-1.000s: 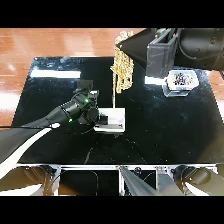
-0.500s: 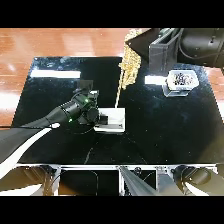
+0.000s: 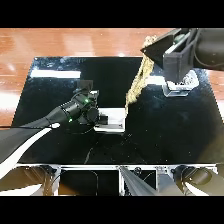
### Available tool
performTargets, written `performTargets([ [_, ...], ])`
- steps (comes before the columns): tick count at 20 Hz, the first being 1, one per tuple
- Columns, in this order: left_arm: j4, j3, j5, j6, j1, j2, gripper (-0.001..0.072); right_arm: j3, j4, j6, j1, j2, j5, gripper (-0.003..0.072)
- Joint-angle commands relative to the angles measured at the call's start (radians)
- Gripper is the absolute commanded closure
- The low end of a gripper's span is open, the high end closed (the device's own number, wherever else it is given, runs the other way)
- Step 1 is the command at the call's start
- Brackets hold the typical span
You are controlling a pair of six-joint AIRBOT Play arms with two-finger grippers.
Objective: Fold the box and place the chain.
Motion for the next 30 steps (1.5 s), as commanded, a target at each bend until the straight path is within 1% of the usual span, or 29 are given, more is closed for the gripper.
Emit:
performTargets([
  [1, 0.001, 0.001, -0.005, 0.0, 0.0, -0.001, 0.0687, 0.008, 0.012, 0.006, 0.0, 0.011, 0.05, 0.0652],
  [3, 0.001, 0.001, -0.005, 0.0, 0.0, -0.002, 0.0687, 0.009, 0.019, 0.006, 0.0, 0.011, 0.048, 0.0653],
  [10, 0.0, 0.001, -0.015, 0.0, 0.0, -0.002, 0.0687, 0.008, 0.16, -0.02, 0.0, 0.003, 0.032, 0.0652],
  [15, 0.0, 0.001, -0.014, 0.0, 0.0, -0.002, 0.0687, 0.001, 0.19, -0.028, 0.01, -0.072, 0.043, 0.0653],
  [17, 0.0, 0.001, -0.014, 0.0, 0.0, -0.002, 0.0687, -0.04, 0.191, -0.028, 0.014, -0.096, 0.045, 0.0653],
  [21, 0.0, 0.001, -0.015, 0.0, 0.0, -0.002, 0.0687, -0.228, 0.232, -0.027, 0.014, -0.122, -0.057, 0.0653],
  [23, 0.0, 0.0, -0.016, 0.0, 0.0, -0.002, 0.0687, -0.287, 0.276, -0.055, 0.015, -0.152, -0.08, 0.0653],
  [27, 0.0, 0.001, -0.02, 0.0, 0.0, -0.002, 0.0687, -0.298, 0.348, -0.095, 0.015, -0.235, -0.072, 0.0653],
  [30, 0.0, 0.0, -0.02, 0.0, 0.0, -0.002, 0.0687, -0.311, 0.348, -0.095, 0.015, -0.289, -0.033, 0.0652],
])
